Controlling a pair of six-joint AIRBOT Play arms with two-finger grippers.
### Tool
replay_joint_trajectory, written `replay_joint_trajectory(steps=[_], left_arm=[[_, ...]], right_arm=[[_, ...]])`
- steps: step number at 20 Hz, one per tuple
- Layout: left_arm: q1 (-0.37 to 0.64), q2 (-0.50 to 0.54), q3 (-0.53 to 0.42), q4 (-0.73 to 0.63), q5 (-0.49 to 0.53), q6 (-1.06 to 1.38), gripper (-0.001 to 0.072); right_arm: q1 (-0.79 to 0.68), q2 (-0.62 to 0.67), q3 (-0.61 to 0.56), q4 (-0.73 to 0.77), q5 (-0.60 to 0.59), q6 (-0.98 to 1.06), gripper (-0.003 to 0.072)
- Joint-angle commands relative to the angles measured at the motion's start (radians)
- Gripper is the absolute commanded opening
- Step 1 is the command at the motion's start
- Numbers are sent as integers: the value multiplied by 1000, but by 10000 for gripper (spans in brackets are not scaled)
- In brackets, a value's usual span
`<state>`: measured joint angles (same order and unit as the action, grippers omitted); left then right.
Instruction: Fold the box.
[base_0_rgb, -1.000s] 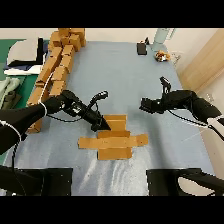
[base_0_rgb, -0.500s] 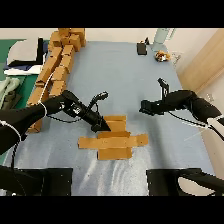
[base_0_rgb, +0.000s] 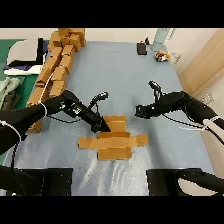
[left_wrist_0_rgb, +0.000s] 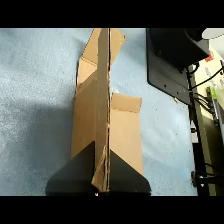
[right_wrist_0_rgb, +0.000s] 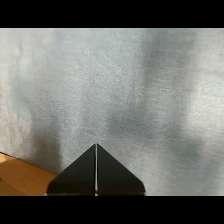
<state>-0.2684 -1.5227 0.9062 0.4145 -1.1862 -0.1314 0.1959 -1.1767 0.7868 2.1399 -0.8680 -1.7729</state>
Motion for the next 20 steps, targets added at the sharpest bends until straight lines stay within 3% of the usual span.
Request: replay_joint_trajectory(steps=[1,7,11,13,15,18,20], left_arm=[[0,0,-1,2,-6,0,14],[0,0,0,1,-20,0,14],[0,0,-1,1,-20,0,13],[0,0,0,1,-20,0,14],[0,0,0,1,-20,0,13],[0,0,-1,1,-20,0,14],[0,0,-1,1,-20,0,14]], right_arm=[[14,0,-1,-16,-28,0,5],[66,24,-1,-56,-92,23,4],[185,177,-1,-378,-182,306,3],[288,276,-8,-499,-222,398,4],[423,359,-54,-521,-212,400,4],[689,425,-186,-575,-106,474,3],[867,425,-275,-701,-5,486,8]])
